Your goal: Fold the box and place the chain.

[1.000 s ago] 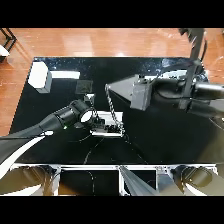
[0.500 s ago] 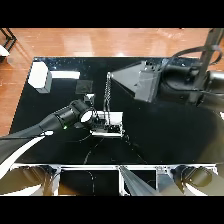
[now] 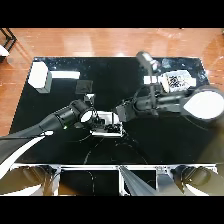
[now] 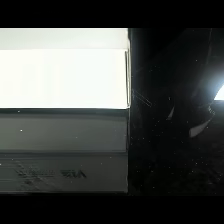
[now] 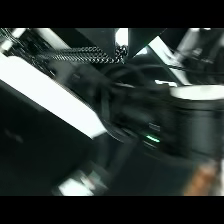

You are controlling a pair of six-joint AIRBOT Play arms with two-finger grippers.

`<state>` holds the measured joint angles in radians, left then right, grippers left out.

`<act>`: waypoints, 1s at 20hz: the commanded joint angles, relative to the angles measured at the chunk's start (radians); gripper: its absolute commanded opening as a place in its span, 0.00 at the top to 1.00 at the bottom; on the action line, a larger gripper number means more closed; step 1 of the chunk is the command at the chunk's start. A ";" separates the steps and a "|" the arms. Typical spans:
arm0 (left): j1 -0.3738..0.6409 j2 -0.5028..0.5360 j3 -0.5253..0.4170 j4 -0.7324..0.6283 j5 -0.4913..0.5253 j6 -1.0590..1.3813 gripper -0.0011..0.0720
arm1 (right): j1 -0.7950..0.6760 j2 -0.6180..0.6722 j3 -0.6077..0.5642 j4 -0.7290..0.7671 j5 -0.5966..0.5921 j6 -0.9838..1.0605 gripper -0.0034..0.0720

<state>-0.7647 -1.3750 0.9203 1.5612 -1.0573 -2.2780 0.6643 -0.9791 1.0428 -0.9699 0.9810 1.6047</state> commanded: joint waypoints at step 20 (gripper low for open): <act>0.000 0.000 0.000 -0.003 0.000 0.000 0.95 | -0.325 0.016 -0.422 -0.028 0.097 -0.920 0.13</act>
<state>-0.7647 -1.3750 0.9203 1.5589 -1.0573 -2.2776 0.3332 -0.9649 0.7486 -1.1545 1.1786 1.0126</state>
